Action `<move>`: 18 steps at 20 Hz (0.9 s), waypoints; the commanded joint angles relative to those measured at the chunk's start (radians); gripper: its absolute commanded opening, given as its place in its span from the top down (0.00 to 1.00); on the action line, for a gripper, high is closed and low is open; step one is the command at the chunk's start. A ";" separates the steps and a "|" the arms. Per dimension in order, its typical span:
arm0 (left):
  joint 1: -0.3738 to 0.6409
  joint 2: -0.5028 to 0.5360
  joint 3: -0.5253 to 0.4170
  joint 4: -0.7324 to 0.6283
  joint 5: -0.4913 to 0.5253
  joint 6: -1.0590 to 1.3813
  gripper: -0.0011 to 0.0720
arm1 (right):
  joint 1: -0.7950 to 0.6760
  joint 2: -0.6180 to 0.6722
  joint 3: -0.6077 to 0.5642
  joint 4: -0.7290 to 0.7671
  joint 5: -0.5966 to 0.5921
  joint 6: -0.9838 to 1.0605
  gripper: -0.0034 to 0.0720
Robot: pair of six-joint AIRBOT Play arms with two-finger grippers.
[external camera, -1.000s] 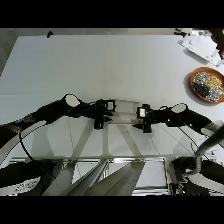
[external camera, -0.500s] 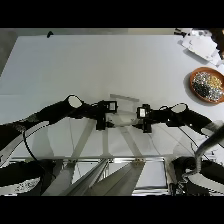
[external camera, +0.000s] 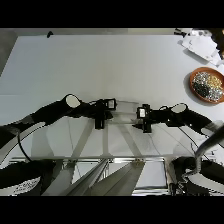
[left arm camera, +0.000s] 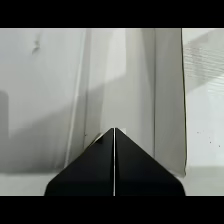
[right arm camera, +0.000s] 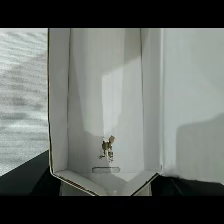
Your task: Fold the box and place the chain.
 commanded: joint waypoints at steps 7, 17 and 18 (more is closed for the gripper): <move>0.170 0.318 -0.049 0.389 -0.178 -0.990 0.98 | 0.000 0.000 0.000 0.001 0.000 0.001 0.40; 0.264 0.249 -0.114 0.552 -0.290 -1.547 0.98 | 0.000 0.000 0.000 0.001 0.000 0.001 0.40; 0.264 0.224 -0.125 0.536 -0.280 -1.547 0.98 | 0.000 0.000 0.000 0.001 0.000 0.001 0.40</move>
